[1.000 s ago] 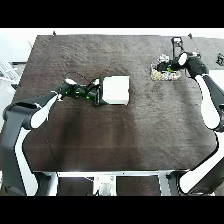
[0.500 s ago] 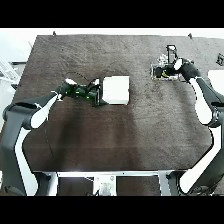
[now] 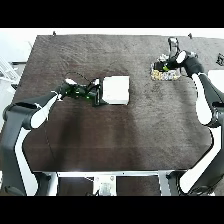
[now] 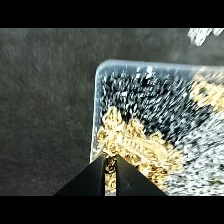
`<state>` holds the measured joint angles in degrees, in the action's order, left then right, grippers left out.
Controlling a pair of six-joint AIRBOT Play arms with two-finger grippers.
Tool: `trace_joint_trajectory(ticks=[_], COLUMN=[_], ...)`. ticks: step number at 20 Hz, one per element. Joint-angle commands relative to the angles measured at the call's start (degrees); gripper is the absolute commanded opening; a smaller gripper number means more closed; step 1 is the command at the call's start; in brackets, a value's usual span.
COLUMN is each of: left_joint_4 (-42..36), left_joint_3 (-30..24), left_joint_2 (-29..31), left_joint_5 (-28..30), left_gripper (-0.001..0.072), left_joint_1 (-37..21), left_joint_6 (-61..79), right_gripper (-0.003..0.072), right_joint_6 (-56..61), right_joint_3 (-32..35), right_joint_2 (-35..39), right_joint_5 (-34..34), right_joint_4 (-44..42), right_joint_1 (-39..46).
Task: Fold the box and place the chain.
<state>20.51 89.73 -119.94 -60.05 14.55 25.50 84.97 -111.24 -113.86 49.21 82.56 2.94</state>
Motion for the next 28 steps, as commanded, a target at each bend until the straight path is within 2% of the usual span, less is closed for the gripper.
trace_joint_trajectory(ticks=[1,5,13,17,22,28], left_joint_4=[0.0,0.0,0.0,0.0,0.0,0.0], left_joint_3=[-0.02,-0.02,-0.02,-0.02,-0.02,-0.02], left_joint_2=[-0.04,-0.04,-0.04,-0.04,-0.04,-0.04], left_joint_5=[0.0,0.0,0.0,0.0,0.0,0.0], left_gripper=[0.0537,0.0537,0.0537,0.0537,0.0537,0.0537], left_joint_1=[-0.02,-0.02,-0.02,-0.02,-0.02,-0.02], left_joint_6=[0.02,0.02,0.02,0.02,0.02,0.02], right_gripper=[0.0009,0.001,0.0009,0.001,0.001,0.001], right_joint_6=[2.03,3.08,2.8,1.05,-1.09,-1.64], right_joint_3=[-5.05,-5.14,-5.14,-5.14,-5.07,-3.04], right_joint_2=[1.92,8.41,28.46,36.2,41.0,41.27], right_joint_5=[6.91,9.64,9.57,9.57,11.32,15.82], right_joint_4=[5.38,13.77,17.16,17.14,17.14,16.96], right_joint_1=[-1.2,-4.07,-11.65,-17.22,-26.36,-33.59])
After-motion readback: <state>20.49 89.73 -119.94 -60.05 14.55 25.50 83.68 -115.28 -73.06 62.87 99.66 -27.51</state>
